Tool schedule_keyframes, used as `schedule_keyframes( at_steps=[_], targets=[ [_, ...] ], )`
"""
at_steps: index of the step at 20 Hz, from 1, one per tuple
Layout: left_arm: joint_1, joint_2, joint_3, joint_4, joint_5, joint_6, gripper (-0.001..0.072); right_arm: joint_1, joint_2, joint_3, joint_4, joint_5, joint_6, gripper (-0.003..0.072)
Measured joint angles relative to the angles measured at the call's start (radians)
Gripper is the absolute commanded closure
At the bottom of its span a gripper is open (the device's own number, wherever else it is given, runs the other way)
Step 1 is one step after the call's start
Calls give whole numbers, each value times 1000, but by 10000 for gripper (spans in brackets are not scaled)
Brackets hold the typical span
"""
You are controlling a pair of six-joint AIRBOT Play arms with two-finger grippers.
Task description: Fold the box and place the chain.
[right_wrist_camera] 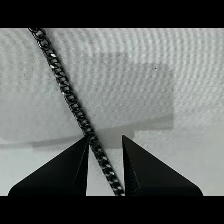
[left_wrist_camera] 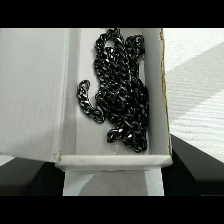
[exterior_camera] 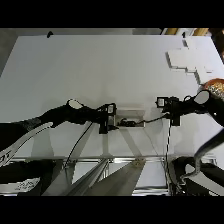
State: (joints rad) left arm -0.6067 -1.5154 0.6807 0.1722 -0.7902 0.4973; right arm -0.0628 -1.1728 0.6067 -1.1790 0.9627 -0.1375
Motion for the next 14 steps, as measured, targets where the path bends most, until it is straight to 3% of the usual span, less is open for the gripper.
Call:
schedule_keyframes(
  at_steps=[5,12,14],
  targets=[
    [0,0,0,0,0,0,600,0,-24,0,-19,-7,-3,466],
    [0,0,0,0,0,0,600,-1,-38,-1,-26,11,-19,583],
    [0,0,0,0,0,0,600,-1,-40,-2,-28,25,-20,583]
  ],
)
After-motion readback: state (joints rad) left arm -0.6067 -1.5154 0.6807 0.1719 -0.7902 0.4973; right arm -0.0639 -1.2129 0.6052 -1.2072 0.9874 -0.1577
